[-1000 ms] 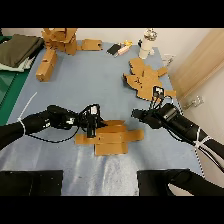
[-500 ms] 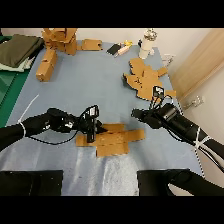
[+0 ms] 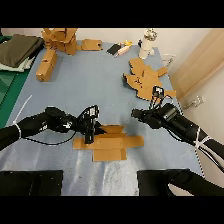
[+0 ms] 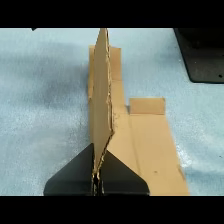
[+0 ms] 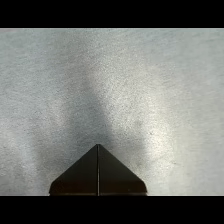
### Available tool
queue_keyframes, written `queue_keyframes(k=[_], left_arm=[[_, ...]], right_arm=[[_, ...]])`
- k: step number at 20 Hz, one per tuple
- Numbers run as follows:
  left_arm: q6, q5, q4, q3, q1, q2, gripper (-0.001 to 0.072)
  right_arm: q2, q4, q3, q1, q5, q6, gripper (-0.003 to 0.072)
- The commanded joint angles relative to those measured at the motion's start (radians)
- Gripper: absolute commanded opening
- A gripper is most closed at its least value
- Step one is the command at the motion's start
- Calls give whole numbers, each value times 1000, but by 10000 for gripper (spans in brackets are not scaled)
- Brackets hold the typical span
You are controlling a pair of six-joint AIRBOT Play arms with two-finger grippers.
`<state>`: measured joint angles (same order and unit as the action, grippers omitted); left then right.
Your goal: Fold the box.
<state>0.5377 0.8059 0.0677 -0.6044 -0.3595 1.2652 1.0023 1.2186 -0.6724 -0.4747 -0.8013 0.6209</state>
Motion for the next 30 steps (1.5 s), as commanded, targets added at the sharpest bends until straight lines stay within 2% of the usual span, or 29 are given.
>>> queue_keyframes(k=[1, 10, 15, 20, 26, 30], left_arm=[[-13, -13, -2, 0, 0, -6, 13], [-16, 4, -11, 2, -2, 42, 13], [-68, 20, 29, 2, -1, 42, 13], [-94, 93, 39, 1, -1, 42, 13], [-109, 92, 47, 1, 0, 40, 13], [-122, 88, 79, 1, 0, 2, 13]], right_arm=[[0, 1, 1, -1, 0, 1, 3], [2, 1, 1, -1, 0, 1, 3], [2, 6, 0, -1, 0, 18, 3], [2, 9, 1, -1, 0, 27, 3], [2, 10, 1, -1, -7, 54, 3], [2, 8, 1, -1, -29, 54, 3]])
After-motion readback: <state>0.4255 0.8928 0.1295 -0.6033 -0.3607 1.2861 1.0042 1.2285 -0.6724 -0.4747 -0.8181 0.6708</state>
